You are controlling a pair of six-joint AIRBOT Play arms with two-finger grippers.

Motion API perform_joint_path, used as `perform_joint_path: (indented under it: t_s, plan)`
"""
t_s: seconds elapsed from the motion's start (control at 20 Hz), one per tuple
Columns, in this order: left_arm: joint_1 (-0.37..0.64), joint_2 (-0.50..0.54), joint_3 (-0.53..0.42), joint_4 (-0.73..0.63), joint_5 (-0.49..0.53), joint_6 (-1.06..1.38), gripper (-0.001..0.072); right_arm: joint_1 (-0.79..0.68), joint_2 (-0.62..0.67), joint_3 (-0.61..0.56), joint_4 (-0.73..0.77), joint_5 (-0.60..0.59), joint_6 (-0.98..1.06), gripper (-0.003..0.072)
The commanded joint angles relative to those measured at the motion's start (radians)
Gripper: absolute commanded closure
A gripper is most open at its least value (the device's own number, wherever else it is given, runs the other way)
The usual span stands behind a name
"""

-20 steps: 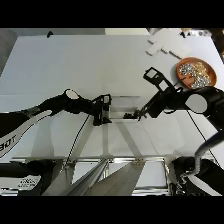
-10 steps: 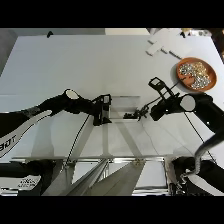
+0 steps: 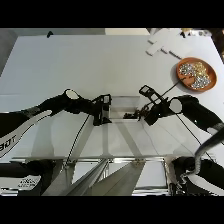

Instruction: Fold the box and place the chain.

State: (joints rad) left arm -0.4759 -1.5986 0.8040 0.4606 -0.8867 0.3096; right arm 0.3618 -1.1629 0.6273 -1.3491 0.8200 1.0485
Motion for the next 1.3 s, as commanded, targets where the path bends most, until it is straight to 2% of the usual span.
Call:
perform_joint_path:
  t_s: [0.0, 0.05, 0.1, 0.15, 0.35, 0.8, 0.85, 0.9, 0.95, 1.1, 1.25]
  plan:
    - [0.001, 0.0, 0.0, 0.0, 0.0, 0.0, 0.0319, 0.019, -0.029, -0.001, 0.003, -0.021, -0.002, 0.0468]
    - [0.001, 0.0, 0.0, 0.0, 0.0, 0.0, 0.0319, 0.033, -0.034, -0.001, 0.0, -0.034, -0.002, 0.0472]
    - [0.001, 0.0, 0.0, 0.0, 0.0, 0.0, 0.0319, 0.043, -0.035, -0.001, -0.006, -0.049, -0.002, 0.0519]
    - [0.001, 0.0, 0.0, 0.0, 0.0, 0.0, 0.0319, 0.044, -0.035, -0.001, -0.009, -0.057, -0.001, 0.053]
    - [0.001, 0.0, 0.0, 0.0, 0.0, 0.0, 0.0319, 0.044, -0.035, -0.001, -0.07, -0.057, 0.058, 0.0527]
    - [0.001, 0.0, 0.0, 0.0, 0.0, 0.0, 0.0319, 0.057, -0.066, -0.001, -0.042, -0.05, 0.057, 0.0535]
    - [0.001, 0.0, 0.0, 0.0, 0.0, 0.0, 0.0319, 0.064, -0.066, -0.001, -0.043, -0.05, 0.057, 0.0621]
    - [0.001, 0.0, 0.0, 0.0, 0.0, 0.0, 0.0319, 0.065, -0.066, 0.0, -0.043, -0.045, 0.058, 0.0667]
    - [0.001, 0.0, 0.0, 0.0, 0.0, 0.0, 0.0319, 0.065, -0.065, 0.0, -0.048, -0.037, 0.066, 0.0667]
    - [0.001, 0.0, 0.0, 0.0, 0.0, 0.0, 0.0319, 0.064, -0.019, 0.0, -0.103, -0.019, 0.09, 0.0668]
    - [0.001, 0.0, 0.0, 0.0, 0.0, 0.0, 0.0319, 0.064, 0.123, 0.0, -0.156, -0.021, 0.13, 0.0668]
